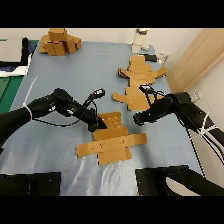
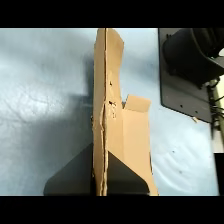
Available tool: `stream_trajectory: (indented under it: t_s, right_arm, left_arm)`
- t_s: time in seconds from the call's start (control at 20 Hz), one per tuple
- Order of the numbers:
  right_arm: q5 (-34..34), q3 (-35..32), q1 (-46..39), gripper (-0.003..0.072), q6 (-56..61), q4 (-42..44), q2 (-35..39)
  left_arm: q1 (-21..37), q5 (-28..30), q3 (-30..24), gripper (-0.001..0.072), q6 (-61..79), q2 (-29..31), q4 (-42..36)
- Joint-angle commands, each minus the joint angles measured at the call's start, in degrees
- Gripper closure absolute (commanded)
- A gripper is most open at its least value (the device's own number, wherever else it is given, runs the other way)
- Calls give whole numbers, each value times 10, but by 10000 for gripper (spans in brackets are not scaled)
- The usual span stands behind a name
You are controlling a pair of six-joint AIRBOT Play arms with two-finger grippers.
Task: Fold the box.
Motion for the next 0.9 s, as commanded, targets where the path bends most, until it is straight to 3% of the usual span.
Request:
stream_trajectory:
  t_s: [0.0, 0.1, 0.2, 0.85]
  right_arm:
    - [23, 1, -1, 285, 10, 8, -16]
    - [37, 1, -1, 285, 9, 33, -23]
    - [48, 1, -1, 285, 9, 42, -28]
    - [59, 1, 2, 285, 9, 46, -28]
  left_arm:
    - [-37, 103, -31, 700, 34, 63, 40]
    - [-66, 172, -59, 699, 35, 94, 78]
    - [-92, 198, -77, 700, 34, 108, 93]
    - [-127, 214, -103, 699, 3, 121, 99]
